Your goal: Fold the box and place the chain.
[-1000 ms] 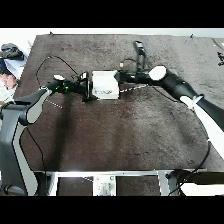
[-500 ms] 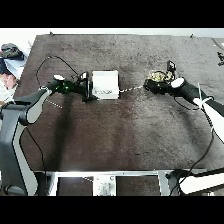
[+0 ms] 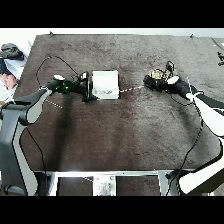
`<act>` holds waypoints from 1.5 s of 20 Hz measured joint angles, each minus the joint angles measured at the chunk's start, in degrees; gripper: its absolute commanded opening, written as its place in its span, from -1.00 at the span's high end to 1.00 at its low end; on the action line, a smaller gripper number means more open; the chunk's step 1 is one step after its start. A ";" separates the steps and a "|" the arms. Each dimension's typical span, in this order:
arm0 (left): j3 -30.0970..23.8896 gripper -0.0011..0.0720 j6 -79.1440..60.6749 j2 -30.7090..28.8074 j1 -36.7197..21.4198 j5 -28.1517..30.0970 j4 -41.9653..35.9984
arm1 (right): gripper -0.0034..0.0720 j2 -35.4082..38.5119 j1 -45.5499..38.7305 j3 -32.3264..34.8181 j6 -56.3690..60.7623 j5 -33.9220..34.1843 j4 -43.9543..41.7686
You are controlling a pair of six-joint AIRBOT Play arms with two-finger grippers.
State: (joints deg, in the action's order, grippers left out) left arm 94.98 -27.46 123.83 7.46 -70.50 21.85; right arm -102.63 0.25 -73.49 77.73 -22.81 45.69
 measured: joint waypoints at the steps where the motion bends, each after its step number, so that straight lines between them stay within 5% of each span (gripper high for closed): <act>1: 0.00 -0.17 0.00 0.00 0.00 0.00 0.00 | 0.88 -0.02 -0.02 -0.28 -0.46 0.09 -0.28; 4: 0.00 -0.17 0.00 0.00 0.00 0.00 0.00 | 0.87 1.46 0.31 -0.81 -2.08 -1.40 -0.70; 6: 0.00 -0.17 0.02 0.00 0.00 0.00 0.00 | 0.08 2.78 0.68 -0.92 -2.62 -3.82 -0.42; 9: 0.00 -0.17 0.00 0.00 0.00 0.00 0.00 | -0.01 3.82 1.03 0.04 -2.82 -6.67 1.20; 19: 0.00 -0.17 0.02 0.00 0.00 -0.02 0.00 | 0.02 3.63 1.07 6.10 0.90 5.64 1.49; 20: 0.00 -0.17 0.00 0.00 0.00 -0.02 0.00 | 0.07 2.93 1.07 5.73 0.98 6.43 0.63; 22: 0.00 -0.17 0.02 0.00 0.00 -0.02 0.00 | 0.82 1.22 1.29 4.63 1.33 7.63 -1.25; 26: 0.00 -0.17 0.02 0.00 0.00 -0.02 0.00 | 0.88 0.68 2.91 3.54 1.53 7.96 -3.26; 30: 0.00 -0.17 0.00 0.00 0.00 -0.02 -0.02 | 0.88 9.92 8.00 3.19 -2.51 2.36 -4.31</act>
State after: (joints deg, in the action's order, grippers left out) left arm 94.98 -27.46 123.83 7.46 -70.52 21.82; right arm -92.71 8.25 -70.30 75.22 -20.45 41.39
